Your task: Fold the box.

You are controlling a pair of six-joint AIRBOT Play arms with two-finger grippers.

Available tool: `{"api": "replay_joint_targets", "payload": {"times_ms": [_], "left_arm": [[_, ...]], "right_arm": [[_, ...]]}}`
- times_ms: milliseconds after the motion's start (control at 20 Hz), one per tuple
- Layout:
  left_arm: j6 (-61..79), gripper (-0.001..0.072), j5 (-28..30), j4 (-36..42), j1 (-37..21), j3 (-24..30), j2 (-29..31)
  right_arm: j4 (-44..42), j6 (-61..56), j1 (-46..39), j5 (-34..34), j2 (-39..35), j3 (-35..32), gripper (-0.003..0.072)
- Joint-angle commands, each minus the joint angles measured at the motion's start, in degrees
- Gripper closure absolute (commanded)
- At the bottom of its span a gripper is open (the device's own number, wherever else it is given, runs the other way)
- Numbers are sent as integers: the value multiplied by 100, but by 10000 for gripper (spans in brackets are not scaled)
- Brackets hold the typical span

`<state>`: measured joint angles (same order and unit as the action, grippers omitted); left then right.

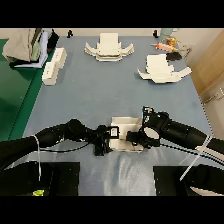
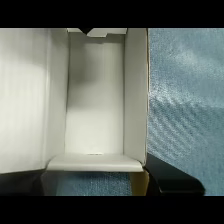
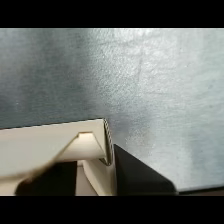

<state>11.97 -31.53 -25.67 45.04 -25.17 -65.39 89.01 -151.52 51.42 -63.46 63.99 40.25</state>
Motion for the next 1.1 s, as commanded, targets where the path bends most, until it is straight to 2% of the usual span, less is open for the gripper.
{"api": "replay_joint_targets", "payload": {"times_ms": [0, 50, 100, 400, 450, 500, 550, 600, 1050], "left_arm": [[2, 193, 2, -2, -2, -2, 2], [2, 193, 2, -2, -2, -2, 2], [2, 193, 2, -2, -2, -2, 2], [2, 193, 2, -2, -2, -2, 2], [2, 192, 2, -2, -2, -2, 2], [2, 192, 2, -2, -2, -2, 2], [2, 193, 2, -2, -2, -2, 2], [2, 193, 2, -2, -2, -2, 2], [2, 193, 2, -2, -2, -2, 2]], "right_arm": [[232, -149, 11, -122, 28, 33, 537], [254, -146, 11, -118, 28, 33, 648], [256, -144, 11, -116, 28, 33, 680], [337, -26, 11, -72, 26, 33, 678], [334, 4, 11, -57, 24, 37, 567], [308, 46, 11, -57, 20, 48, 389], [269, 55, 11, -66, 20, 68, 276], [247, 61, 11, -74, 15, 87, 216], [17, 219, 11, -173, -57, 210, 200]]}}
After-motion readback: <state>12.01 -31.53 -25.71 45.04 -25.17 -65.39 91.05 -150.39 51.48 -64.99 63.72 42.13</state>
